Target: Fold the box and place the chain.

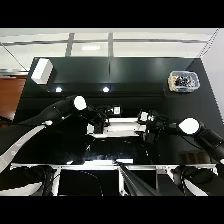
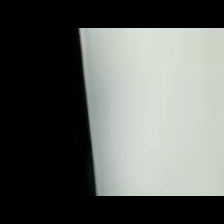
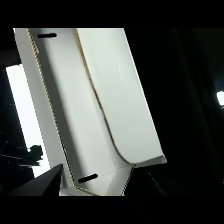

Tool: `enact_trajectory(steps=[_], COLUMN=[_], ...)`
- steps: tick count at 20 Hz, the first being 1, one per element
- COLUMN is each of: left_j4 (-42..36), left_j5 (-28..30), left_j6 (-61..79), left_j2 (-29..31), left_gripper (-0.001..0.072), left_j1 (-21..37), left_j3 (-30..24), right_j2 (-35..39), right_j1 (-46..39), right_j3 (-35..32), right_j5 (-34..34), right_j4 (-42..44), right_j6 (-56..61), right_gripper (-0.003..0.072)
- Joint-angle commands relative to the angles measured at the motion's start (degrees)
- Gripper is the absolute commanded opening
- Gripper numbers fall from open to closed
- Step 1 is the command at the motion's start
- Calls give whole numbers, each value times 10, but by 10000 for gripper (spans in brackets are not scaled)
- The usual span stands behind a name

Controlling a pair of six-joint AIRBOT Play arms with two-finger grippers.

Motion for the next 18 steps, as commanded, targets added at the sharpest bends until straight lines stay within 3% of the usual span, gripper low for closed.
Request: enact_trajectory(steps=[1, 8, 12, 18], left_j4=[0, 0, 0, 0], left_j5=[-2, -1, -1, -1], left_j6=[1, 1, 1, 0], left_j2=[0, 0, 0, 0], left_gripper=[24, 24, 24, 24], left_j1=[0, 0, 0, 0], left_j3=[1, 1, 1, 1], right_j2=[0, -1, -30, -53], right_j1=[-3, -32, -55, -47], right_j3=[0, 0, 0, 0], right_j5=[-1, -1, 67, 50], right_j4=[17, 42, 85, 117], right_j6=[-12, -23, -100, -149], right_gripper=[603, 603, 603, 603])
